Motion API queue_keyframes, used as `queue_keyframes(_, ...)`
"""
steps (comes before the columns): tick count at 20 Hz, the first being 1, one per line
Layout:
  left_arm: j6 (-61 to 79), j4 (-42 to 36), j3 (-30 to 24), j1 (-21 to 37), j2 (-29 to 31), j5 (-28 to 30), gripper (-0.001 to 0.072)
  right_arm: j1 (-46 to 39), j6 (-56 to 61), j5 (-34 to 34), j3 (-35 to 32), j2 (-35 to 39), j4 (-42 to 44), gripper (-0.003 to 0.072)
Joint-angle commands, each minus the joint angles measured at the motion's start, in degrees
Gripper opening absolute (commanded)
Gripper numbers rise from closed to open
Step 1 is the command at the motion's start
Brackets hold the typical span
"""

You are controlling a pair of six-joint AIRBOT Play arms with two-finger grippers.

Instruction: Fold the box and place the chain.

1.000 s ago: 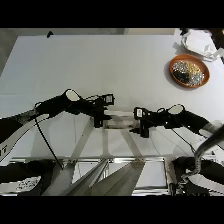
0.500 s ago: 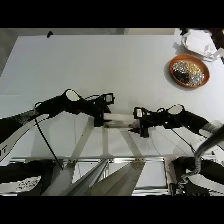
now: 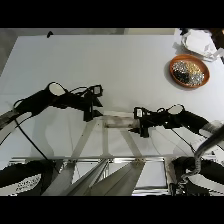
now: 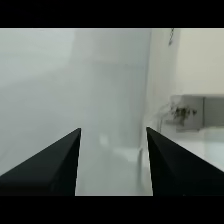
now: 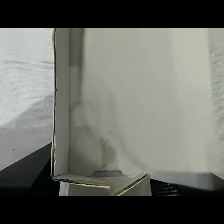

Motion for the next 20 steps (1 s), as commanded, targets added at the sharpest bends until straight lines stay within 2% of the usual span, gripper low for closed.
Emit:
queue_keyframes(1, -6.2, 5.5, 0.1, 5.0, 6.2, -5.0, 0.0447, 0.0, 0.0, 0.2, 0.0, 0.0, 0.0, 0.0337)
queue_keyframes(2, -8.0, 5.5, 0.1, 5.7, 8.4, -5.7, 0.0431, 0.0, 0.0, 0.2, 0.0, 0.0, 0.0, 0.0337)
queue_keyframes(4, -10.4, 5.5, 0.0, 6.0, 12.5, -9.4, 0.0219, 0.0, 0.0, 0.2, 0.0, 0.0, 0.0, 0.0337)
queue_keyframes(6, -10.5, 3.8, 0.0, 4.5, 15.1, -16.0, 0.0037, 0.0, 0.0, 0.2, 0.0, 0.0, 0.0, 0.0337)
queue_keyframes(7, -10.5, 3.0, 0.0, 3.1, 15.6, -20.1, 0.0005, 0.0, 0.0, 0.2, 0.0, 0.0, 0.0, 0.0337)
queue_keyframes(9, -11.9, 2.7, -0.1, -1.8, 15.2, -25.7, 0.0005, 0.0, 0.0, 0.2, 0.0, 0.0, 0.0, 0.0337)
queue_keyframes(12, -13.0, 1.5, -0.4, -11.3, 13.2, -25.0, 0.0008, 0.0, 0.0, 0.2, 0.0, 0.0, 0.0, 0.0337)
queue_keyframes(13, -12.3, 0.6, -0.4, -13.7, 12.3, -22.4, 0.0008, 0.0, 0.0, 0.2, 0.0, 0.0, 0.0, 0.0337)
queue_keyframes(15, -12.3, 0.0, -0.4, -16.9, 10.5, -12.1, 0.0006, 0.0, 0.0, 0.2, 0.0, 0.0, 0.0, 0.0337)
queue_keyframes(18, -16.6, -3.1, -0.4, -16.9, 7.5, 10.1, 0.0004, 0.0, 0.0, 0.2, 0.0, 0.0, 0.0, 0.0337)
queue_keyframes(20, -19.7, -7.6, -0.4, -15.9, 5.1, 21.8, 0.0005, 0.0, 0.0, 0.2, 0.0, 0.0, 0.0, 0.0337)
